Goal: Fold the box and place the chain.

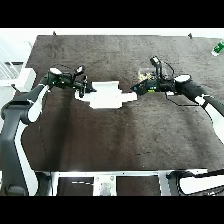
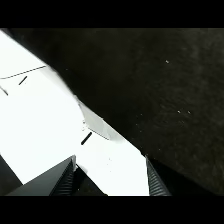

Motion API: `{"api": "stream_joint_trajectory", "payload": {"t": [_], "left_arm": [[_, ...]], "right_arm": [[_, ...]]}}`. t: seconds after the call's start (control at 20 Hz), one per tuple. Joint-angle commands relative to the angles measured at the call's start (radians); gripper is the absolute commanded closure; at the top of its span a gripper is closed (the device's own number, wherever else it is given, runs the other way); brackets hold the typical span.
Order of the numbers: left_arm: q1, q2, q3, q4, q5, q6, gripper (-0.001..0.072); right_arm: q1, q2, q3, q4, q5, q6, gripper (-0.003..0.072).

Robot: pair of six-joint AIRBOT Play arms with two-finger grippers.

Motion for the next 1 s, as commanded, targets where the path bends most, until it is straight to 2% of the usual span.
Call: {"api": "stream_joint_trajectory", "payload": {"t": [0.0, 0.1, 0.15, 0.3, 0.35, 0.6, 0.95], "left_arm": [[0.001, -0.001, 0.000, 0.008, 0.005, -0.002, 0.0692], [0.001, -0.001, 0.000, 0.008, 0.006, -0.001, 0.0692], [0.001, -0.001, 0.000, 0.008, 0.006, -0.002, 0.0692], [0.001, -0.001, 0.000, 0.006, 0.006, -0.001, 0.0692], [0.001, -0.001, 0.000, 0.006, 0.005, -0.001, 0.0691], [0.001, -0.001, 0.000, 0.005, 0.005, -0.001, 0.0691], [0.001, -0.001, 0.000, 0.003, 0.005, -0.001, 0.0691]], "right_arm": [[0.040, 0.000, 0.000, 0.000, 0.043, -0.212, 0.0172], [0.075, 0.000, 0.000, -0.001, 0.089, -0.284, 0.0171], [0.095, 0.000, 0.000, -0.005, 0.111, -0.315, 0.0135], [0.145, -0.001, 0.000, -0.099, 0.128, -0.391, 0.0124], [0.157, -0.004, 0.000, -0.130, 0.130, -0.393, 0.0071], [0.209, -0.018, -0.006, -0.296, 0.136, -0.391, 0.0071], [0.270, -0.044, -0.053, -0.325, -0.013, -0.396, 0.0071]]}}
